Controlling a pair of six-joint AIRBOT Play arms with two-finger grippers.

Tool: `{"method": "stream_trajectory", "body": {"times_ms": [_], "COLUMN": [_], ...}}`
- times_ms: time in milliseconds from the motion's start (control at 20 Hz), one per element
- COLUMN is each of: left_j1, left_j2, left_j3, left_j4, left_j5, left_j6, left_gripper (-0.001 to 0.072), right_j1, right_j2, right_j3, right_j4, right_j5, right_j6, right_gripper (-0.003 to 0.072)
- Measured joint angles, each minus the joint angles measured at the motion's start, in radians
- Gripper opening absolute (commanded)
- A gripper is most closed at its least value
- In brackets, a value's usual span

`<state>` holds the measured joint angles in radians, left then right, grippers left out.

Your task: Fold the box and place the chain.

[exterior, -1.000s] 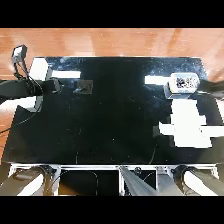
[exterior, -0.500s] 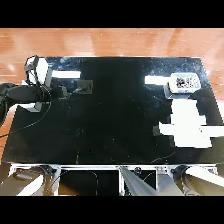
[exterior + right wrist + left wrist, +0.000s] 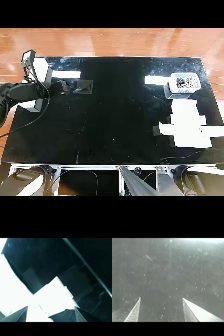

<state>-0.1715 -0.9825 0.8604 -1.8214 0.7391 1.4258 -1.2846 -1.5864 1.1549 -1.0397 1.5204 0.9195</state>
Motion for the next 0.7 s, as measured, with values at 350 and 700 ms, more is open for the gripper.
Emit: {"method": "stream_trajectory", "body": {"times_ms": [350,700], "left_j1": [0.000,0.000], "left_j2": [0.000,0.000], "left_j3": [0.000,0.000], "left_j4": [0.005,0.006], "left_j5": [-0.062,-0.064], "left_j6": [-0.001,-0.003], "left_gripper": [0.0612,0.0612], "right_j1": [0.042,0.027], "right_j2": [-0.114,-0.132], "right_j3": [0.114,0.180], "right_j4": [-0.005,-0.023], "right_j5": [0.111,0.127], "right_j6": [-0.006,0.000], "right_gripper": [0.0720,0.0720]}}
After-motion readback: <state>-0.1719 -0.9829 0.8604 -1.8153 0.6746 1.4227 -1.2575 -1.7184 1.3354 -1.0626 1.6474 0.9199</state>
